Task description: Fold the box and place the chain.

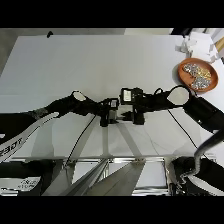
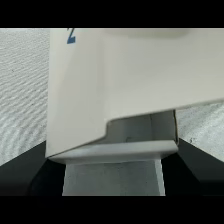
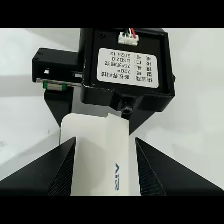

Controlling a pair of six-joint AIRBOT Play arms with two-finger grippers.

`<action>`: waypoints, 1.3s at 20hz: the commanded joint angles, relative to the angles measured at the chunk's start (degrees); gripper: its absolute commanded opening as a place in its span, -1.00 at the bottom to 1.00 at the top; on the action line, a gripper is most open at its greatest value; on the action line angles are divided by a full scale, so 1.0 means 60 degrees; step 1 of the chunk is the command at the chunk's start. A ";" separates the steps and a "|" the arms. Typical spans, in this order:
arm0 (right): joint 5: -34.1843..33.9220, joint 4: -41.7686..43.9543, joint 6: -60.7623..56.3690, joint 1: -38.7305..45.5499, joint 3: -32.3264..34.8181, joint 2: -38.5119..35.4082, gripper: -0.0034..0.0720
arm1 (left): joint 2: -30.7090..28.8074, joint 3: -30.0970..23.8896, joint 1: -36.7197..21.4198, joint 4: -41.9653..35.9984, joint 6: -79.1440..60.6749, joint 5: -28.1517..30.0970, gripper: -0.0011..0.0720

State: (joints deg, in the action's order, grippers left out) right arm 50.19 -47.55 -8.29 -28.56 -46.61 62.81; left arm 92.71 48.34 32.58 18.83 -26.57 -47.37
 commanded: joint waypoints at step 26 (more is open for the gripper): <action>-0.0543 -0.1759 -0.1308 -0.0914 -0.0007 0.0499 0.26 | 0.0000 0.0004 0.0004 0.0004 0.0000 0.0000 -0.78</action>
State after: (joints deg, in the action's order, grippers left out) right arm 48.56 -54.72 -12.88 -33.45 -46.63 65.76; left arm 92.71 48.34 32.58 18.85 -26.57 -47.37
